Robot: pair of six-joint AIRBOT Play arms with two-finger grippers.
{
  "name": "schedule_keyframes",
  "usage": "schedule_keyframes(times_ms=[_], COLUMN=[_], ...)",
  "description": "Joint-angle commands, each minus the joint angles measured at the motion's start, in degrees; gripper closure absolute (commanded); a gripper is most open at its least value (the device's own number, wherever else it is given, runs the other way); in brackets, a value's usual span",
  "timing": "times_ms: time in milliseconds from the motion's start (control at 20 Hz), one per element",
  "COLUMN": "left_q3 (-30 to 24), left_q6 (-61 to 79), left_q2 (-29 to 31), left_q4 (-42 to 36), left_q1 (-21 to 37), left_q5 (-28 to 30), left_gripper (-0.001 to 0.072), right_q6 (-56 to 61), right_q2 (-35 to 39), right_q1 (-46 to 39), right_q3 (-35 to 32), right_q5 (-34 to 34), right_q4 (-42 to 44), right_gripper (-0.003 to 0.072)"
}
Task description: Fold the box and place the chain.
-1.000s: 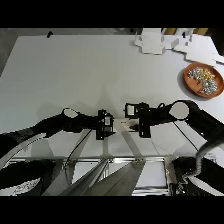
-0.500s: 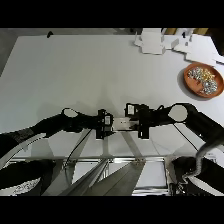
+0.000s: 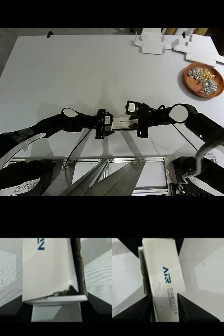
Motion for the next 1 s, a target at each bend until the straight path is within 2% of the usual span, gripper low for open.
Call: schedule_keyframes(times_ms=[0,100,600,700,950], left_q3=[-0.02,-0.02,-0.02,-0.02,-0.02], left_q6=[0.04,0.04,0.04,0.04,0.02], left_q2=[0.02,0.02,0.02,0.02,0.02], left_q4=[-0.02,-0.02,-0.02,-0.02,-0.02], left_q1=[-0.04,-0.04,-0.04,-0.04,-0.04], left_q5=[-0.24,-0.24,-0.24,-0.24,-0.24], left_gripper=[0.0698,0.0698,0.0698,0.0698,0.0698], right_q6=[0.04,0.02,0.07,0.04,-0.04], right_q2=[0.2,0.11,-0.11,-0.11,1.07], right_q1=[0.02,0.04,0.04,0.04,0.02], right_q3=[-0.02,-0.04,-1.38,-1.4,-1.38], right_q5=[0.57,1.09,0.72,0.94,0.87], right_q4=[0.63,0.42,-0.15,0.26,2.45], right_gripper=[0.0366,0.0341,0.0337,0.0224,0.0213])
